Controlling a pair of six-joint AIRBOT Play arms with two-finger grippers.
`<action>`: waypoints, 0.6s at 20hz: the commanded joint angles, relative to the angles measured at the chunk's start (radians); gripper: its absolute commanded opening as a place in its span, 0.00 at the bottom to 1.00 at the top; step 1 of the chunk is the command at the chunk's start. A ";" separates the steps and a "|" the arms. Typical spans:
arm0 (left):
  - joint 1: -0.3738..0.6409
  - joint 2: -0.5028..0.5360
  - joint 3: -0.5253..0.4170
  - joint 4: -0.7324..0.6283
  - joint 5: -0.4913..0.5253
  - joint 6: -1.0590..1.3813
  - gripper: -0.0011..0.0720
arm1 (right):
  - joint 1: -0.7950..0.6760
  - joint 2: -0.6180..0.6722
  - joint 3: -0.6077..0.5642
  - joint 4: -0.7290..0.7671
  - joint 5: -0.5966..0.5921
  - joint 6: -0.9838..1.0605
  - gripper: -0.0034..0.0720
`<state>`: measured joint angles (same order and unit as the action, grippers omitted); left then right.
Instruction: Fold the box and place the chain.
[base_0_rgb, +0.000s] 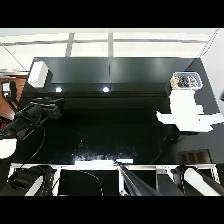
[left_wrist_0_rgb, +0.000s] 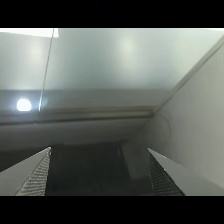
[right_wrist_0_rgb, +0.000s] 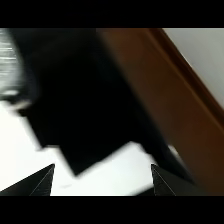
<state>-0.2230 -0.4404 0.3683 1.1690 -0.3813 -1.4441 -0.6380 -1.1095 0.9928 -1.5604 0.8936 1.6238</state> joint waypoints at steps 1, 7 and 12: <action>-0.002 -0.011 0.001 -0.007 -0.027 0.000 0.98 | -0.264 -0.232 0.180 0.011 0.274 -0.082 1.00; -0.002 -0.011 0.001 -0.007 -0.028 0.000 0.98 | -0.463 -0.465 0.246 0.555 0.375 -0.554 1.00; -0.002 -0.011 0.001 -0.007 -0.055 0.000 0.98 | -0.403 -0.669 0.403 0.666 0.639 -0.637 1.00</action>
<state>-0.2241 -0.4519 0.3683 1.1622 -0.4267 -1.4441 -1.0580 -1.6711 1.3186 -0.9928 1.3670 1.0721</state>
